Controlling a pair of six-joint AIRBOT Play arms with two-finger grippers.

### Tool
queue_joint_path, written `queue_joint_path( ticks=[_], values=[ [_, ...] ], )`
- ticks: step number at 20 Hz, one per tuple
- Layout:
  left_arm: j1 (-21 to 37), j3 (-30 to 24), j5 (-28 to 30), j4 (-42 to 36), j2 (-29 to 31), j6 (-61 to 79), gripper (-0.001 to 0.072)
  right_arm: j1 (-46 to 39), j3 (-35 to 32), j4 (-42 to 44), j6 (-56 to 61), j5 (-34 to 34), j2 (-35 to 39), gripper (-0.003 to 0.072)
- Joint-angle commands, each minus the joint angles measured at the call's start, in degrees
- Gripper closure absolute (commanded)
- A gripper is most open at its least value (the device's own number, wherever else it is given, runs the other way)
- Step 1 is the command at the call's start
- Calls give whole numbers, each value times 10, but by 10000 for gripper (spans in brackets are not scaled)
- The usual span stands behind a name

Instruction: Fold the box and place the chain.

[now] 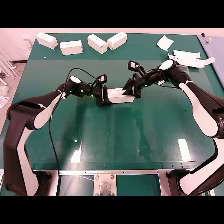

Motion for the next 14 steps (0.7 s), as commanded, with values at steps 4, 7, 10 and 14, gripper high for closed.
queue_joint_path(
  ticks=[4,7,10,14],
  values=[
    [1,0,8,-3,0,-4,147,-14,-16,72,-38,62,0,383],
    [1,0,8,-3,0,-4,148,-30,-16,129,-50,92,0,384],
    [1,0,8,-3,0,-4,147,-42,-16,181,-62,101,0,452],
    [1,0,8,-3,0,-4,147,-47,-16,198,-62,78,-6,676]
  ],
)
